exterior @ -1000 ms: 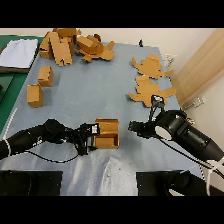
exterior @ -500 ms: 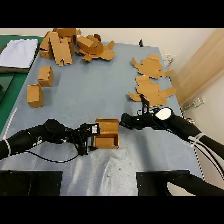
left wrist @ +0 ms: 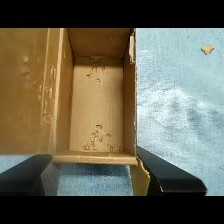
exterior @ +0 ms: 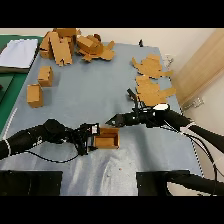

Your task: Fold the box.

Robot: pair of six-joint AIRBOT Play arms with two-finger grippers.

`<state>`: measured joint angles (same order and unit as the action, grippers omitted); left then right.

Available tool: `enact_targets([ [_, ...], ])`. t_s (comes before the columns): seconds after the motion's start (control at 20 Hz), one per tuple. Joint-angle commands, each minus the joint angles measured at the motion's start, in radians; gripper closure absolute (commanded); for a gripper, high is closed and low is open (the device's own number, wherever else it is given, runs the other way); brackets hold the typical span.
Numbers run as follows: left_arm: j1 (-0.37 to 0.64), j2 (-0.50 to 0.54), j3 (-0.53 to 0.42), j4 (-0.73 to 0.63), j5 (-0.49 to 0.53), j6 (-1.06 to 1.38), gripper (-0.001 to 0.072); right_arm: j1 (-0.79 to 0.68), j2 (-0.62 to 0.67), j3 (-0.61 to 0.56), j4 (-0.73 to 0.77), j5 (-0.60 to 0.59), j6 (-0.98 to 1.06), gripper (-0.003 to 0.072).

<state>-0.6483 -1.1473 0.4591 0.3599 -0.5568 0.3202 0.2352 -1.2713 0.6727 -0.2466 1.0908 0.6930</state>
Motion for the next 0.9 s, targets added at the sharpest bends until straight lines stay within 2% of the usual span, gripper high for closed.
enact_targets([
  [0.0,0.000,0.000,0.000,0.000,0.000,0.000,0.0187,0.017,-0.006,0.007,-0.101,0.152,-0.061,0.0683],
  [0.15,0.000,0.000,0.000,0.000,-0.003,0.000,0.0187,0.078,0.008,0.007,-0.163,0.147,-0.063,0.0683],
  [0.35,0.000,0.000,0.000,0.000,-0.003,0.000,0.0187,0.178,0.103,0.006,-0.276,-0.006,-0.065,0.0682],
  [0.55,0.000,0.000,0.000,0.000,-0.003,0.000,0.0187,0.272,0.192,-0.001,-0.398,-0.081,-0.066,0.0682],
  [0.65,0.000,0.000,0.000,0.000,-0.003,0.000,0.0186,0.306,0.207,-0.011,-0.464,-0.159,-0.066,0.0682],
  [0.85,0.000,0.000,0.000,0.000,-0.011,0.000,0.0187,0.377,0.207,-0.010,-0.500,-0.250,-0.101,0.0682],
])
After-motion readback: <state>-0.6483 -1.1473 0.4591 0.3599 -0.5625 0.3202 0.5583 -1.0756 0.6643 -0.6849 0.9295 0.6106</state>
